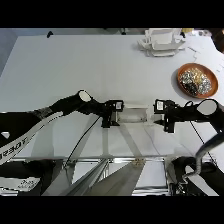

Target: Fold the box and place the chain.

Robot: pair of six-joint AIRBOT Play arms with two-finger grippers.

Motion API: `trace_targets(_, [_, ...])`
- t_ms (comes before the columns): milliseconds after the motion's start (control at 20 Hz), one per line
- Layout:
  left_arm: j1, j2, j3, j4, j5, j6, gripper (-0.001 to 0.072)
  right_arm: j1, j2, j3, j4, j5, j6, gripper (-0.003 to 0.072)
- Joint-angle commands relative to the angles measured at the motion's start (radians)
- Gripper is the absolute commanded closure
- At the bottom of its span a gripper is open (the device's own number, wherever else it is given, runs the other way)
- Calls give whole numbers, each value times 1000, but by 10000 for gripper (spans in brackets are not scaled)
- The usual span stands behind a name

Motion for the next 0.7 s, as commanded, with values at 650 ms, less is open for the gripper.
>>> trace_targets(650, [0, 1, -1, 0, -3, 0, 577, 142, -77, 0, 440, -449, 175, 671])
